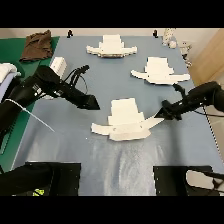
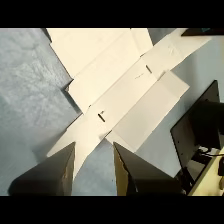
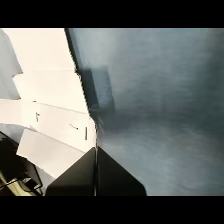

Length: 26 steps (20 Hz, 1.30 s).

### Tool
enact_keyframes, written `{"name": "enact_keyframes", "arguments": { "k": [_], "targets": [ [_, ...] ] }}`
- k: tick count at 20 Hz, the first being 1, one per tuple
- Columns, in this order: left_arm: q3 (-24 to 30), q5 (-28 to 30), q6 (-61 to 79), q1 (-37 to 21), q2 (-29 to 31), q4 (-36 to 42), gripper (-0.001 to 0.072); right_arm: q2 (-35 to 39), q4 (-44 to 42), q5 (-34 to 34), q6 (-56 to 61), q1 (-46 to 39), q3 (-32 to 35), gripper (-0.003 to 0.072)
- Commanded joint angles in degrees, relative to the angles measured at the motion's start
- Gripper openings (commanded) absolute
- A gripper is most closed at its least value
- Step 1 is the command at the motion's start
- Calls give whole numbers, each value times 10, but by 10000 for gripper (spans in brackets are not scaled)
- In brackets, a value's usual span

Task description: Fold the box.

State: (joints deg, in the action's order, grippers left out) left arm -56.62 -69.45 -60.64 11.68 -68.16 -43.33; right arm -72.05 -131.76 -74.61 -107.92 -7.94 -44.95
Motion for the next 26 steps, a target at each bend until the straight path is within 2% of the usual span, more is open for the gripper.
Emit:
{"name": "enact_keyframes", "arguments": {
  "k": [1, 5, 6, 7, 11, 18, 23, 26],
  "targets": [
    [8, -95, 33, -70, 0, 1, 371, 137, -3, 163, 59, 132, 135, -4],
    [35, -63, 49, -106, -1, 1, 375, 228, -1, 284, 85, 252, 200, -4],
    [40, -58, 56, -106, -1, 1, 464, 240, -1, 300, 86, 273, 206, -4],
    [46, -52, 56, -107, -2, 0, 593, 247, 0, 308, 86, 288, 208, -4],
    [64, -14, 56, -107, -24, -1, 588, 252, 5, 319, 85, 325, 207, -4],
    [64, -22, 78, -106, -150, 58, 588, 253, 8, 321, 85, 334, 207, -4],
    [64, -20, 100, -94, -196, 79, 587, 253, 8, 321, 80, 334, 207, -3],
    [63, -21, 143, -73, -214, 128, 586, 253, 8, 320, 80, 334, 207, -4]
  ]
}}
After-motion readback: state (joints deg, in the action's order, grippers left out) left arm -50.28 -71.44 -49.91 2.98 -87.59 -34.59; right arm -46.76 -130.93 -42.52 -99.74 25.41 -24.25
